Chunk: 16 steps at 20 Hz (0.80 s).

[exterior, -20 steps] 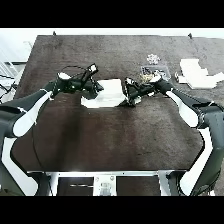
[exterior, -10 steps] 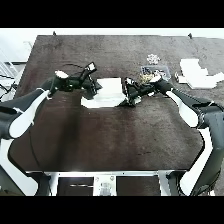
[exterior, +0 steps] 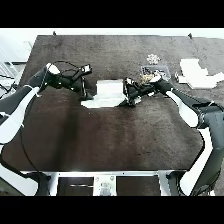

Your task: Fold the box and place the chain.

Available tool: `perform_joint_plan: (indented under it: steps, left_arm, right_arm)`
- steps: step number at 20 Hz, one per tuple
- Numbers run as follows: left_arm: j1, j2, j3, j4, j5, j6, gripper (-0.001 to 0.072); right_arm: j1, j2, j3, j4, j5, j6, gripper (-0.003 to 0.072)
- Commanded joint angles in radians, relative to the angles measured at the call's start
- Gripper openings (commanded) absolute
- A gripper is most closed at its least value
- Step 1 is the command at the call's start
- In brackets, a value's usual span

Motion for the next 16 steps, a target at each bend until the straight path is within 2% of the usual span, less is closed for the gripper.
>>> perform_joint_plan:
  steps: [1, 3, 10, 16]
  left_arm:
    - [-0.043, 0.004, 0.001, 0.182, -0.017, -0.05, 0.0635]
    - [-0.084, 0.001, 0.001, 0.243, 0.028, -0.06, 0.0636]
    - [-0.096, -0.025, -0.002, 0.112, 0.052, -0.048, 0.0635]
    - [-0.1, -0.039, -0.002, 0.138, 0.069, -0.05, 0.0633]
  right_arm:
    - [0.0, 0.0, 0.0, 0.0, 0.0, 0.001, 0.0576]
    - [0.0, 0.0, 0.0, 0.0, 0.0, 0.001, 0.0577]
    - [0.0, 0.0, 0.0, 0.0, 0.0, 0.001, 0.0576]
    - [0.001, 0.0, 0.0, 0.0, 0.0, 0.001, 0.0576]
